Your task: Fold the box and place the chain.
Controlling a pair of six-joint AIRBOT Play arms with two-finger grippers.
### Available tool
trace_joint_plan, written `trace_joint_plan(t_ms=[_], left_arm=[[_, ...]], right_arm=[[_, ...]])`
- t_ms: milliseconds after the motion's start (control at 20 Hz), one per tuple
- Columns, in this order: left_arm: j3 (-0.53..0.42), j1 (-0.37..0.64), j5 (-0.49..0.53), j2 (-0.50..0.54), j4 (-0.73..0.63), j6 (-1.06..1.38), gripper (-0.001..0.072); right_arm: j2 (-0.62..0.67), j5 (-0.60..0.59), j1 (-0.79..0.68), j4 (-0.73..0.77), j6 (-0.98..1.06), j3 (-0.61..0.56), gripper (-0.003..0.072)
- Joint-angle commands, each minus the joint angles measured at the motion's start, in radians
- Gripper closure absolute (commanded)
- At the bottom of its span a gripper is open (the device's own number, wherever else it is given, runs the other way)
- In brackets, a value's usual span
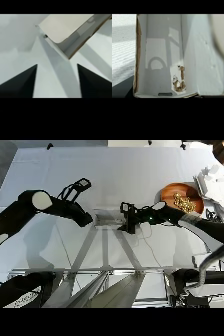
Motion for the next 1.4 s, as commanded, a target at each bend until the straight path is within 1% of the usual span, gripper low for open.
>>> trace_joint_plan(t_ms=[0, 150, 250, 300, 350, 450, 550, 650, 850, 1000, 1350], left_arm=[[-0.047, 0.135, 0.007, -0.044, -0.237, 0.574, 0.0048], [-0.083, 0.166, 0.006, -0.132, -0.377, 1.048, 0.0044], [-0.086, 0.163, 0.007, -0.209, -0.459, 1.241, 0.0003], [-0.085, 0.163, 0.007, -0.249, -0.52, 1.287, 0.0003], [-0.085, 0.161, 0.009, -0.28, -0.558, 1.31, 0.0002], [-0.085, 0.153, 0.025, -0.323, -0.545, 1.325, 0.0002], [-0.085, 0.147, 0.027, -0.338, -0.542, 1.355, 0.0002], [-0.085, 0.143, 0.024, -0.338, -0.544, 1.4, 0.0002], [-0.085, 0.144, 0.022, -0.333, -0.549, 1.4, 0.0003], [-0.085, 0.158, 0.022, -0.309, -0.582, 1.399, 0.0003], [-0.085, 0.185, 0.003, -0.256, -0.603, 1.388, 0.0003]], right_arm=[[0.0, 0.0, 0.0, 0.0, 0.0, 0.0, 0.0306], [0.0, 0.0, 0.0, 0.0, 0.0, 0.0, 0.0306], [0.0, 0.0, 0.0, 0.0, 0.0, 0.0, 0.0306], [0.0, 0.0, 0.0, 0.0, 0.0, 0.0, 0.0306], [0.0, 0.0, 0.0, 0.0, 0.0, 0.0, 0.0306], [0.0, 0.0, 0.0, 0.0, 0.0, 0.0, 0.0306], [0.0, 0.0, 0.0, 0.0, 0.0, 0.0, 0.0306], [0.0, 0.0, 0.0, 0.0, 0.0, 0.0, 0.0306], [0.0, 0.0, 0.0, 0.0, 0.0, 0.0, 0.0306], [0.0, 0.0, 0.0, 0.0, 0.0, 0.0, 0.0306], [0.0, 0.0, 0.0, 0.0, 0.0, 0.0, 0.0306]])
